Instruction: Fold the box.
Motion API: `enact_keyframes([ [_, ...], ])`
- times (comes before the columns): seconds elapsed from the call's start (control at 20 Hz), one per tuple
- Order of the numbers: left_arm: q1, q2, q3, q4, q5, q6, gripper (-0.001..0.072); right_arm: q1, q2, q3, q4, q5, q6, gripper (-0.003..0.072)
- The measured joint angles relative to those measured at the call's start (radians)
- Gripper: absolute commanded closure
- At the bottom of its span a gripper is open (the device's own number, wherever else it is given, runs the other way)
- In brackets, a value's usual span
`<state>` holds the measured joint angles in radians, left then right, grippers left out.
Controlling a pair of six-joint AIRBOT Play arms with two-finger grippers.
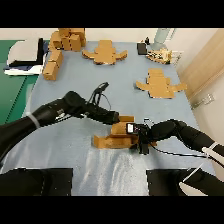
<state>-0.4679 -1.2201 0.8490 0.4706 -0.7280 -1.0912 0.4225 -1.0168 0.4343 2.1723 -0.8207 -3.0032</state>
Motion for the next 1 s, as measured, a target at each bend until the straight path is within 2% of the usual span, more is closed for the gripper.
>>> enact_keyframes([
  [0.35,-0.024,0.452,-0.255,0.004,-0.033,0.053,0.0695,0.0,0.0,0.0,0.0,0.0,0.0,0.022],
  [0.45,-0.055,0.575,-0.312,0.056,-0.037,0.068,0.0693,0.0,0.0,0.0,0.0,0.0,0.0,0.022],
  [0.55,-0.092,0.654,-0.342,0.148,-0.043,0.083,0.0672,0.0,0.0,0.0,0.0,0.0,0.0,0.022],
  [0.65,-0.129,0.688,-0.358,0.26,-0.041,0.122,0.0125,0.0,0.0,0.0,0.0,0.0,0.0,0.022],
  [0.7,-0.146,0.69,-0.364,0.306,-0.04,0.15,0.0102,0.0,0.0,0.0,0.0,0.0,0.0,0.022],
  [0.8,-0.162,0.675,-0.382,0.375,-0.016,0.247,0.0101,0.0,0.0,0.0,0.0,0.0,0.001,0.022],
  [0.95,-0.153,0.588,-0.413,0.4,0.041,0.454,0.0099,0.0,0.0,0.0,0.0,0.0,0.0,0.022],
  [1.0,-0.14,0.543,-0.42,0.39,0.055,0.529,0.0079,0.0,0.0,0.0,0.0,0.0,0.001,0.022],
])
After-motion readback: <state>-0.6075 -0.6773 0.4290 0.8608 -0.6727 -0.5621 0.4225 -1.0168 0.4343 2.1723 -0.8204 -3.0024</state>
